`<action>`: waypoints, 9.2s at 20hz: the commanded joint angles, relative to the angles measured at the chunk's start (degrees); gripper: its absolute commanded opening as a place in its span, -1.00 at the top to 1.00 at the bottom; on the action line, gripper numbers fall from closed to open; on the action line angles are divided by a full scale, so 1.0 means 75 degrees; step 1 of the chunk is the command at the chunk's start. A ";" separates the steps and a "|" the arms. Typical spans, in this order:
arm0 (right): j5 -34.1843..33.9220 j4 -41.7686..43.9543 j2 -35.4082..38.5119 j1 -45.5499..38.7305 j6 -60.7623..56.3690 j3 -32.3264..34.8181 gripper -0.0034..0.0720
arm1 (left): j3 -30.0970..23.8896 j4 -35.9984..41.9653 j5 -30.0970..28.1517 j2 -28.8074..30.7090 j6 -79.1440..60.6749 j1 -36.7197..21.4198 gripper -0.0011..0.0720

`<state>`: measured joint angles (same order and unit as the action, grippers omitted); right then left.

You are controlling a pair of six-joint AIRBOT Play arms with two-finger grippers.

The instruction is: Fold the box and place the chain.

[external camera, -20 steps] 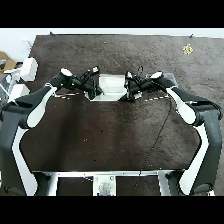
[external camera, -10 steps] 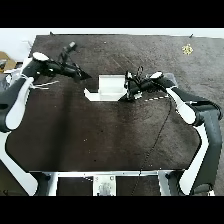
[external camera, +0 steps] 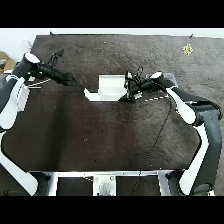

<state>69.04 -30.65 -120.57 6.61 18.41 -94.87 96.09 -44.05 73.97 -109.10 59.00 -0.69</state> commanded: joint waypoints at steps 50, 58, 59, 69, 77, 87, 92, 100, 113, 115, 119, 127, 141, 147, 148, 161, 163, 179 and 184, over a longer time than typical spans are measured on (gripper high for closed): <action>0.0003 0.0003 -0.0006 -0.0003 0.0000 -0.0006 -0.11 | -0.0321 -0.0134 -0.1510 0.0000 0.1743 0.2113 0.07; 0.0003 0.0003 -0.0006 -0.0003 0.0000 -0.0006 -0.12 | 0.0061 -0.1486 -0.1903 0.0000 0.2713 0.2667 0.07; 0.0000 0.0003 -0.0006 -0.0003 0.0000 -0.0006 -0.11 | 0.0061 -0.1565 -0.2008 0.0000 0.2763 0.2713 0.07; 0.0000 0.0000 -0.0006 -0.0003 0.0000 -0.0006 -0.11 | 0.0061 -0.3080 -0.2291 -0.0003 0.3742 0.3308 0.07; 0.0000 0.0000 -0.0006 -0.0003 0.0000 -0.0006 -0.11 | 0.1556 -0.5499 -0.0915 -0.0536 0.5936 0.4074 0.07; 0.0003 0.0003 -0.0006 -0.0003 0.0000 -0.0006 -0.11 | 0.3165 -0.6991 0.0705 -0.1725 0.7312 0.4476 0.08; 0.0003 0.0003 -0.0006 -0.0003 0.0000 -0.0006 -0.11 | 0.3165 -0.7172 0.0618 -0.1824 0.7554 0.4549 0.11; 0.0003 0.0003 -0.0006 -0.0003 0.0000 -0.0006 -0.11 | 0.3165 -0.7385 0.0592 -0.1915 0.8230 0.4660 0.33; 0.0003 0.0003 -0.0006 -0.0003 0.0000 -0.0006 -0.12 | 0.3162 -0.7038 0.0600 -0.1918 0.8609 0.4648 0.95; 0.0003 0.0003 -0.0006 -0.0003 0.0000 -0.0006 -0.12 | 0.3162 -0.7064 0.0592 -0.1918 0.8606 0.4648 0.95; 0.0003 0.0003 -0.0006 -0.0003 0.0000 -0.0006 -0.12 | 0.3165 -0.6939 0.0361 -0.1880 0.8099 0.4651 -0.27; 0.0003 0.0000 -0.0006 -0.0003 0.0000 -0.0006 -0.12 | 0.3147 -0.6866 0.0679 -0.1218 0.6645 0.4651 -0.27; 0.0003 0.0003 -0.0006 -0.0003 0.0000 -0.0006 -0.11 | 0.3144 -0.6741 0.0134 0.0466 0.2844 0.3614 -0.26; -0.0003 0.0000 -0.0006 -0.0003 0.0000 -0.0006 -0.12 | 0.2684 -0.5773 -0.0667 0.0458 0.1740 0.3284 -0.60; 0.0003 0.0003 -0.0006 -0.0003 0.0000 -0.0006 -0.12 | 0.2442 -0.4803 -0.1072 0.0458 0.1157 0.3048 -0.60; 0.0003 0.0003 -0.0006 -0.0003 0.0000 -0.0006 -0.11 | -0.0551 0.3346 -0.0277 -0.0347 -0.8329 0.0283 -0.60; 0.0003 0.0003 -0.0006 -0.0003 0.0000 -0.0006 -0.12 | -0.0519 0.3474 -0.0210 -0.0749 -0.8766 0.0321 -0.60; 0.0003 0.0000 -0.0006 -0.0003 0.0000 -0.0006 -0.12 | -0.0195 0.3016 0.0236 -0.1769 -1.0669 0.0988 -0.92; 0.0003 0.0003 -0.0006 -0.0003 0.0000 -0.0006 -0.11 | 0.0122 0.3037 0.0361 -0.1807 -1.0663 0.0991 -0.92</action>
<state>69.04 -30.65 -120.57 6.55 18.44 -94.87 95.90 -21.26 76.05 -122.32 -20.97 6.59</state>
